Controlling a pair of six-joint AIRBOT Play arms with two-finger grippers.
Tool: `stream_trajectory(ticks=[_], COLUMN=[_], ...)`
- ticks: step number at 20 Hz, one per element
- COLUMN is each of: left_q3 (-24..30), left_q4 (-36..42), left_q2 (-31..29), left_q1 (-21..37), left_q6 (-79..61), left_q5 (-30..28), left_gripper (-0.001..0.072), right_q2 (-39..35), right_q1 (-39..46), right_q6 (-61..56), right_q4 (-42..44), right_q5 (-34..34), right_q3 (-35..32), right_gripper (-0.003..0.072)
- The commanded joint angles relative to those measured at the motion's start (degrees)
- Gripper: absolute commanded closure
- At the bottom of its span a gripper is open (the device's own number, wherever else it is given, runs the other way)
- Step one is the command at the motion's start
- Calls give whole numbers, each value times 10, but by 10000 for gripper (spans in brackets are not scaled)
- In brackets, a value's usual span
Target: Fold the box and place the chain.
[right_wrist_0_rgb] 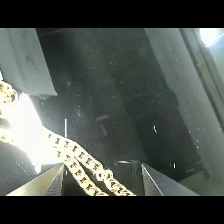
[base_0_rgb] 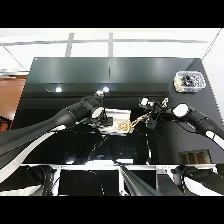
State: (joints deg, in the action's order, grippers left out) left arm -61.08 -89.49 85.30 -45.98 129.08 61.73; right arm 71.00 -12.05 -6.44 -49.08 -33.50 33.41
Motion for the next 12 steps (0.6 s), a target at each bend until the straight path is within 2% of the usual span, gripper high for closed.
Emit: stream_trajectory(ticks=[1,2,3,4,5,9,12], left_q3=[0,0,0,0,0,0,0], left_q4=[0,0,0,0,0,0,0], left_q2=[0,0,0,0,0,0,0], left_q1=[0,0,0,0,0,0,0], left_q6=[0,0,0,0,0,0,0], left_q5=[0,0,0,0,0,-3,-2], left_gripper=[681,681,681,681,681,681,681], right_q2=[0,0,0,-1,-5,-78,-154], right_q1=[0,0,0,0,0,0,4], right_q6=[-27,-33,-38,-42,-49,-238,-325], right_q4=[0,0,0,0,-4,-29,-58], right_q5=[-5,-8,-13,-19,-28,-78,-180], right_q3=[0,0,0,0,3,34,77], right_gripper=[241,289,505,673,670,671,671])
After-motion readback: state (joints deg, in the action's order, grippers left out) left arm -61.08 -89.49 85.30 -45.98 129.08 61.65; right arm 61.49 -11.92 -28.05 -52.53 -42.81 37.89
